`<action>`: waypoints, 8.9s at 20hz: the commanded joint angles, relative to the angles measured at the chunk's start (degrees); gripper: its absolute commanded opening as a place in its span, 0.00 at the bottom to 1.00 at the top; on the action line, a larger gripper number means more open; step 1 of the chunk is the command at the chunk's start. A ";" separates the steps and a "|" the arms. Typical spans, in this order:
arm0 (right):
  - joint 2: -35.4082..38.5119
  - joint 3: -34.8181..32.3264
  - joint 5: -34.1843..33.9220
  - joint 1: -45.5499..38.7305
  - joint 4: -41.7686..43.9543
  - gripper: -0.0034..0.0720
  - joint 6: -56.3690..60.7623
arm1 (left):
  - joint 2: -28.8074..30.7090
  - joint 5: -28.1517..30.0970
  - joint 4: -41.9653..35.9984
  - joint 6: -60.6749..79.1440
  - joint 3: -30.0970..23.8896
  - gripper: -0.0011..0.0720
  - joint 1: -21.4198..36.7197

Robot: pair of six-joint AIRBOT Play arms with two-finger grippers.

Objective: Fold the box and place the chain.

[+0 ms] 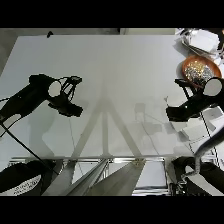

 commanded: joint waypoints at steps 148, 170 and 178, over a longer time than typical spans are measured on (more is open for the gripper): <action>28.48 -9.86 -13.03 18.64 6.80 0.50 -3.21 | -9.77 26.12 -59.58 95.95 -10.08 0.02 -4.04; 28.48 -9.86 -15.37 18.64 6.86 0.50 -3.17 | -13.40 23.15 -63.80 113.68 -10.08 0.02 -4.02; 28.48 -9.86 -15.37 18.64 6.86 0.50 -3.17 | -15.17 23.17 -63.80 113.85 -10.08 0.02 -4.02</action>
